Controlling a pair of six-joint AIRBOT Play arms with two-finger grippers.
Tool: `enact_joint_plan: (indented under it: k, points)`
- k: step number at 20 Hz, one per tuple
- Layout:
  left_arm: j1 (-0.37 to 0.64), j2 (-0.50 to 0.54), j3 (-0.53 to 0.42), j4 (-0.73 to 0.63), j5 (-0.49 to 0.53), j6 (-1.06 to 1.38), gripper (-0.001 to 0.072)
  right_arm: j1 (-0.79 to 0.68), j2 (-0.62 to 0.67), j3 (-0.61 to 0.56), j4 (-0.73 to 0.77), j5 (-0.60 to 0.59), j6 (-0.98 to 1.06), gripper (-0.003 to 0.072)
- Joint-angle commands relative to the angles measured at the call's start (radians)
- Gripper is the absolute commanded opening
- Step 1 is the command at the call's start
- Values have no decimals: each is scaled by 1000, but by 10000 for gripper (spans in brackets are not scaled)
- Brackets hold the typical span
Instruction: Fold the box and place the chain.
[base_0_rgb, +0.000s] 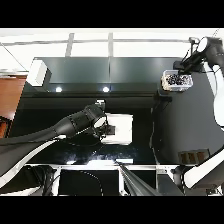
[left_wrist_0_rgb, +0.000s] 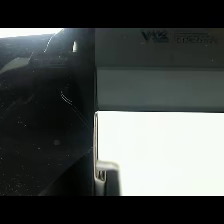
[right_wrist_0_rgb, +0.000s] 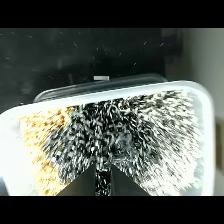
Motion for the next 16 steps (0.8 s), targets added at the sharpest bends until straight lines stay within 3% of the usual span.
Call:
enact_joint_plan:
  k: [1, 10, 16]
  points:
    - [1, -1, 0, 0, 2, 0, 32, 1, 111, 1, 11, 35, -15, 12]
    - [1, -1, 0, 1, 2, 0, 32, -8, 521, 8, 158, -43, -129, 9]
    - [1, -1, 0, 0, 1, 0, 32, -8, 633, 214, 286, -78, -132, 8]
